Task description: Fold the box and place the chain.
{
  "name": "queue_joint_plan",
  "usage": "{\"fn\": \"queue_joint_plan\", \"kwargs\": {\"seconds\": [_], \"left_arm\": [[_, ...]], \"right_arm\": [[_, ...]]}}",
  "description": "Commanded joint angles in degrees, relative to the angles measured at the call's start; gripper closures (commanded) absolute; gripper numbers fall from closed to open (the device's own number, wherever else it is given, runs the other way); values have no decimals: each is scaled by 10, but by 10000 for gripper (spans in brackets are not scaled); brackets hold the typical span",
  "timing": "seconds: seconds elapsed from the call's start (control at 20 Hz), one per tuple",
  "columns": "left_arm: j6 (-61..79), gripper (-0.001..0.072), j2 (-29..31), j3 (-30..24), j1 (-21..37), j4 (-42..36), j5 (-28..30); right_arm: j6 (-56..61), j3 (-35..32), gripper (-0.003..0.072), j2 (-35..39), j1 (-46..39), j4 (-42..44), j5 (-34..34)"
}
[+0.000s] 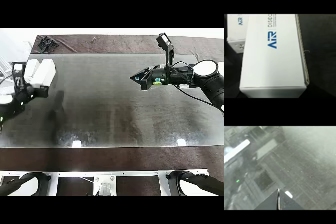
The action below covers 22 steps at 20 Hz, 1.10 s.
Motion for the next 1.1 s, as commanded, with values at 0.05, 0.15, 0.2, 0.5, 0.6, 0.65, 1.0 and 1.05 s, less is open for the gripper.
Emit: {"fn": "queue_joint_plan", "kwargs": {"seconds": [0.05,0.15,0.2,0.5,0.6,0.65,1.0,1.05], "left_arm": [[-27,696,80,-105,2,1,111],[-46,695,76,-110,2,1,110],[-47,696,76,-110,2,1,112],[-62,695,76,-103,151,4,-16],[-61,694,76,-98,165,44,-35],[-61,694,76,-97,165,53,-50],[-110,692,76,-97,165,163,-37],[-129,692,76,-97,165,200,-30]], "right_arm": [[0,-1,669,0,0,0,-12],[0,-1,668,0,1,0,-12],[0,-1,668,0,1,0,-12],[0,-1,668,0,1,0,-10],[0,-1,668,0,1,0,-10],[0,-1,668,0,1,0,-10],[0,-2,668,0,1,0,-11],[0,-2,669,0,1,0,-11]]}}
